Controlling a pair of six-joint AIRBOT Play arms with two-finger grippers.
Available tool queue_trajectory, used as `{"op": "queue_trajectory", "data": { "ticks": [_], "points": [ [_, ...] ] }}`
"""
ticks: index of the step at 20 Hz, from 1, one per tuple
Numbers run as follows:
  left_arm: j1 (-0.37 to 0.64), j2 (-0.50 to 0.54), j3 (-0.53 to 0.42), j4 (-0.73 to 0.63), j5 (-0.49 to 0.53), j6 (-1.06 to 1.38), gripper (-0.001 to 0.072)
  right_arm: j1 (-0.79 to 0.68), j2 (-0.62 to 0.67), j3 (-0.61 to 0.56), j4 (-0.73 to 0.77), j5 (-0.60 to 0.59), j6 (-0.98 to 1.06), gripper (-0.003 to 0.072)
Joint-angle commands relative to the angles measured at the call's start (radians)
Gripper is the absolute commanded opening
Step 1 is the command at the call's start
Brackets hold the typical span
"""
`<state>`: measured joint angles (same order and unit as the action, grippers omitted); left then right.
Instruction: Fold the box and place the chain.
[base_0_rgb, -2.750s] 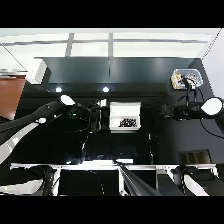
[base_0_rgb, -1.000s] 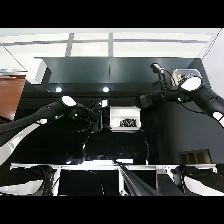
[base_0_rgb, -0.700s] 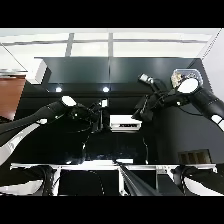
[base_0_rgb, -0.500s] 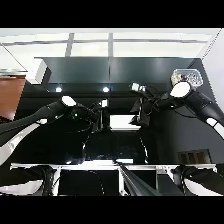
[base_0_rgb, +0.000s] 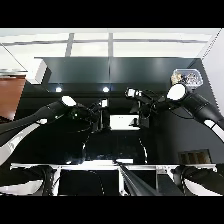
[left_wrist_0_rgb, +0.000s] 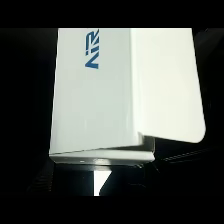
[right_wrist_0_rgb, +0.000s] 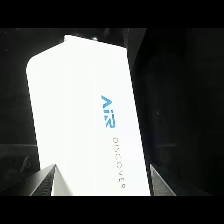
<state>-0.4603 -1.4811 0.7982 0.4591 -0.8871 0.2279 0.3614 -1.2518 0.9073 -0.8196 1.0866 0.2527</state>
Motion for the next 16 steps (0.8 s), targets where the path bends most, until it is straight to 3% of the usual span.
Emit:
{"op": "queue_trajectory", "data": {
  "ticks": [1,13,15,16],
  "points": [
    [-0.001,-0.001,0.001,0.000,0.000,0.000,0.0282,0.002,0.000,-0.001,-0.003,-0.010,-0.003,0.0702],
    [-0.001,-0.001,0.001,0.000,0.000,0.000,0.0282,0.002,0.000,-0.001,-0.003,-0.023,-0.003,0.0700],
    [-0.001,-0.001,0.001,0.000,0.000,0.000,0.0282,0.002,0.000,-0.001,-0.005,-0.022,-0.003,0.0492],
    [-0.001,-0.001,0.001,0.000,0.000,0.000,0.0283,0.002,0.000,-0.001,-0.005,-0.022,-0.003,0.0470]
  ]
}}
